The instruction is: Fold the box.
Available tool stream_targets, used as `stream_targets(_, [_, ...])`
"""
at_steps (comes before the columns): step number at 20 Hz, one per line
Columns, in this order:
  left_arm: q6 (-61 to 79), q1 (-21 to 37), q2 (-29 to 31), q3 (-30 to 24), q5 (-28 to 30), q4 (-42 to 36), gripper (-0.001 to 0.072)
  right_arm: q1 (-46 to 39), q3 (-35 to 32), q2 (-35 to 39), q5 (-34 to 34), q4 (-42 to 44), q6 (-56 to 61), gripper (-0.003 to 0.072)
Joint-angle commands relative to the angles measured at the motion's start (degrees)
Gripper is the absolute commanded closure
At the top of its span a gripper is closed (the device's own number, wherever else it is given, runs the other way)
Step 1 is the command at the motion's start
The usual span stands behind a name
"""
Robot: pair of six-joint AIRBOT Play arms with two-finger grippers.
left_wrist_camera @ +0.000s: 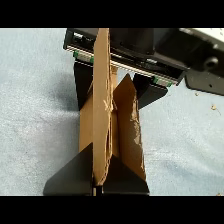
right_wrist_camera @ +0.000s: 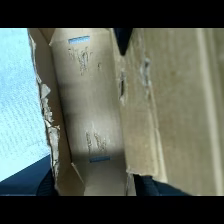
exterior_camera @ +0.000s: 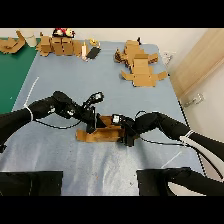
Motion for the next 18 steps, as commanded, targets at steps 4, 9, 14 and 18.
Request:
stream_targets(4, [0.0, 0.0, 0.0, 0.0, 0.0, 0.0, 0.0698, 0.1, 0.0, 0.0, -0.3, -0.3, 0.0, 0.0177])
stream_targets(9, [0.0, 0.0, 0.0, 0.0, 0.0, 0.0, 0.0698, 0.0, 0.0, 0.0, -0.3, -0.3, 0.0, 0.0177])
stream_targets(14, [0.0, 0.0, 0.0, 0.0, 0.0, 0.0, 0.0698, 0.0, 0.0, 0.0, -0.7, -0.2, 0.0, 0.0176])
stream_targets(18, [0.0, 0.0, 0.0, 0.0, 0.0, -0.3, 0.0698, 0.0, 0.0, 0.0, -3.3, -0.2, 0.0, 0.0177])
